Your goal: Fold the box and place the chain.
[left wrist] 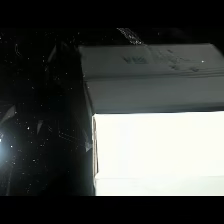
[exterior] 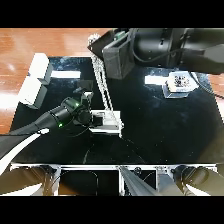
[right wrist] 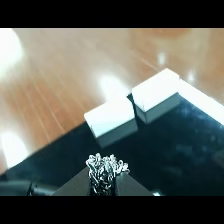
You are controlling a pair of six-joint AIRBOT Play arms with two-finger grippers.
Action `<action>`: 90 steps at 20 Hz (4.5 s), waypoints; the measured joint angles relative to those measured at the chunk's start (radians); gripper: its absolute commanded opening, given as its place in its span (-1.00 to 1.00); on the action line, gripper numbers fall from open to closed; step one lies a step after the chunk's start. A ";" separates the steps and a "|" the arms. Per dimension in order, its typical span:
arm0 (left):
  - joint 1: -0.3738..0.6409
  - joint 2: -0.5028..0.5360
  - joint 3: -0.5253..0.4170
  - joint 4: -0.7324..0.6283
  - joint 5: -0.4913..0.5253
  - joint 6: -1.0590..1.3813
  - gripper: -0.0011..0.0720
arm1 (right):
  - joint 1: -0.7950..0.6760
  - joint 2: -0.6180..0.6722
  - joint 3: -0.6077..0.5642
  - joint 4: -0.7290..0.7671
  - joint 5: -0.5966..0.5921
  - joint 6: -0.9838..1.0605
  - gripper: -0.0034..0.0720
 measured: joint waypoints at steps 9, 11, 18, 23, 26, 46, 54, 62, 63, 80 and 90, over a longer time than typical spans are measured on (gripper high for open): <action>0.000 0.000 0.000 0.000 -0.009 0.000 -0.91 | 0.011 -0.020 -0.139 0.001 0.103 0.025 -0.81; 0.000 0.000 0.000 0.000 -0.010 0.000 -0.91 | 0.017 -0.019 -0.179 0.004 0.116 0.032 -0.81; 0.000 0.000 0.000 0.000 -0.012 0.000 -0.91 | 0.022 -0.020 -0.366 0.003 0.163 0.080 -0.81; 0.000 0.000 0.000 -0.002 -0.013 0.000 -0.91 | 0.022 -0.047 -0.473 0.003 0.146 0.094 -0.81; 0.000 0.000 0.000 -0.004 -0.013 0.000 -0.91 | 0.022 -0.080 -0.492 0.002 0.120 0.097 -0.81; 0.000 0.000 0.000 -0.005 -0.012 0.000 -0.91 | -0.378 0.087 -0.838 -0.088 0.169 -0.385 0.70; 0.000 -0.002 0.000 -0.005 -0.003 0.000 -0.91 | -0.175 -0.023 -1.014 -0.003 -0.306 -0.920 0.70; 0.000 -0.005 0.002 -0.001 0.011 0.000 -0.91 | -0.034 -0.111 -1.012 0.089 -0.478 -0.996 0.70; 0.000 -0.005 0.002 -0.001 0.012 0.000 -0.91 | -0.031 -0.114 -1.007 0.103 -0.484 -1.000 0.70; 0.000 -0.008 0.002 0.000 0.031 -0.001 -0.91 | -0.022 -0.181 -0.990 0.164 -0.520 -1.017 -0.83; 0.000 -0.008 0.002 0.000 0.034 0.000 -0.91 | -0.054 -0.109 -0.959 0.135 -0.459 -0.980 -0.81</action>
